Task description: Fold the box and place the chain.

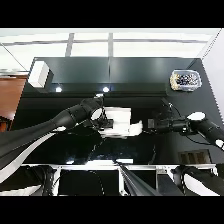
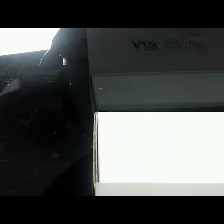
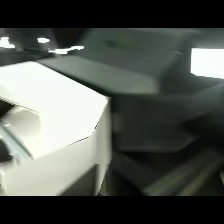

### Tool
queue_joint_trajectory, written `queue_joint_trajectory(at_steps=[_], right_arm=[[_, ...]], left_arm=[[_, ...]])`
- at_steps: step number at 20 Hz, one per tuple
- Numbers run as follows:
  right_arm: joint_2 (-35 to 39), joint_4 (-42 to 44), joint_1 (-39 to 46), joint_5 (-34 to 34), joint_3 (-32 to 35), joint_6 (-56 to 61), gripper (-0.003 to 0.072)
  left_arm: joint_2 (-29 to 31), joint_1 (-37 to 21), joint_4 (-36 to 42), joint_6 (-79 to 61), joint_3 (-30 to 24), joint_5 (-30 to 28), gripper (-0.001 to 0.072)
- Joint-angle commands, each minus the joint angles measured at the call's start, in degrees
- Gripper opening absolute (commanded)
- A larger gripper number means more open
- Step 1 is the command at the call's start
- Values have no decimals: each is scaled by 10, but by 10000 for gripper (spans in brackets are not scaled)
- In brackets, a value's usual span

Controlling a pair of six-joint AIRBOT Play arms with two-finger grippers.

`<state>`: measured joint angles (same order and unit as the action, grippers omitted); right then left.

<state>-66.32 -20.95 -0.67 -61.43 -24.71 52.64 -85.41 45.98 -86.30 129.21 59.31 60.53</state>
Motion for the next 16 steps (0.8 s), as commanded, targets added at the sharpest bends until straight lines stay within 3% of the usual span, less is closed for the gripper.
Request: queue_joint_trajectory(at_steps=[1, 2, 6, 8, 16], right_arm=[[-5, 40, -21, -27, -23, -28, 503], [-5, 40, -28, -26, -25, -35, 663], [-5, 32, -82, 0, -30, -1, 657], [-5, 22, -109, 19, -36, 18, 469], [-5, -86, -192, 103, -90, 154, 468]], left_arm=[[0, 0, 0, 0, 0, 0, 27], [0, 0, 0, 0, 0, 0, 27], [0, 0, 0, 0, 0, -1, 27], [0, 0, 0, 0, 0, -1, 27], [0, 0, 0, 0, 0, -1, 27]])
